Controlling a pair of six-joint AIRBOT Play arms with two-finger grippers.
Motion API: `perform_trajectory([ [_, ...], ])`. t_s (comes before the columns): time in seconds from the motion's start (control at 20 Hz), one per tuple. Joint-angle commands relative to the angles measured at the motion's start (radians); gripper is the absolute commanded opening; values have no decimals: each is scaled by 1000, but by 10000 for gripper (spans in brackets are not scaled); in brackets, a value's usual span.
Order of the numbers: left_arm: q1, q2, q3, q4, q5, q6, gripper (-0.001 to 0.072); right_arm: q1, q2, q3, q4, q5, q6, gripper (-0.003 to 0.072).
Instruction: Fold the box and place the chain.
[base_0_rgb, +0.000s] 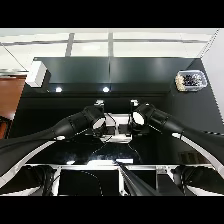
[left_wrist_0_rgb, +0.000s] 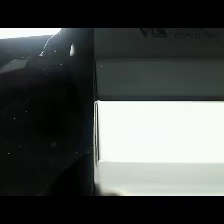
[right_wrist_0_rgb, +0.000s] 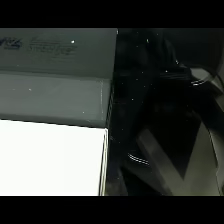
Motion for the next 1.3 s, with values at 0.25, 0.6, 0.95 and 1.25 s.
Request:
perform_trajectory([
  [0.25,0,0,1,3,-3,0,26,0,-12,1,33,-4,-13,10],
  [0.6,0,0,1,3,-3,0,27,0,-12,1,31,-5,-15,8],
  [0.95,0,0,1,4,-3,0,27,-10,40,1,21,-2,-52,280],
  [1.25,0,0,1,3,-3,0,27,-49,243,1,8,-6,-118,280],
])
